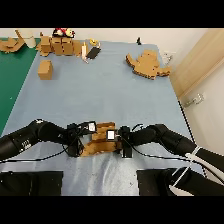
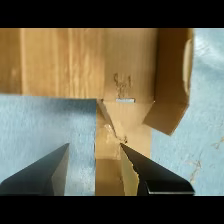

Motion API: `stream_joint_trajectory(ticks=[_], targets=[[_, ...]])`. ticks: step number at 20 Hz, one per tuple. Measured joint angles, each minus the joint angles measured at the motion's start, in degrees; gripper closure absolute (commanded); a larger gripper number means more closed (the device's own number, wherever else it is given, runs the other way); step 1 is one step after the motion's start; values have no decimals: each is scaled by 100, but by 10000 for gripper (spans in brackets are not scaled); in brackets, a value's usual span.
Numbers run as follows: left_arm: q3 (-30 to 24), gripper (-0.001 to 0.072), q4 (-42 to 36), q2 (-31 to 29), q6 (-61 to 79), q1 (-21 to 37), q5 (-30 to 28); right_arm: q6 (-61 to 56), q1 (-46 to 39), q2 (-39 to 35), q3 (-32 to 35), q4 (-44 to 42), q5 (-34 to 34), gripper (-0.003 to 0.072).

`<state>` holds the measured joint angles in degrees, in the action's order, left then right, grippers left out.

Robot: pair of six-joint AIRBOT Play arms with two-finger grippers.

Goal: Fold the box.

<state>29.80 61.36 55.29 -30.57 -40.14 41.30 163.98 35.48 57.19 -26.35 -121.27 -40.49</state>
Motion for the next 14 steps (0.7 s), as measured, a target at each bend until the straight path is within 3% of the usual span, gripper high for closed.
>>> stream_joint_trajectory(ticks=[3, 5, 9, 14], targets=[[0, 225, 107, -20, -168, 118, 162, -2, 0, 0, -2, -2, 2, 104], [0, 135, 129, -26, -214, 151, 326, 0, 0, 0, -2, 0, 4, 104], [0, 135, 125, -28, -269, 181, 662, -116, 0, 0, -2, -28, 61, 106], [0, 134, 120, -31, -293, 188, 579, -413, 0, 20, -2, -42, 149, 105]])
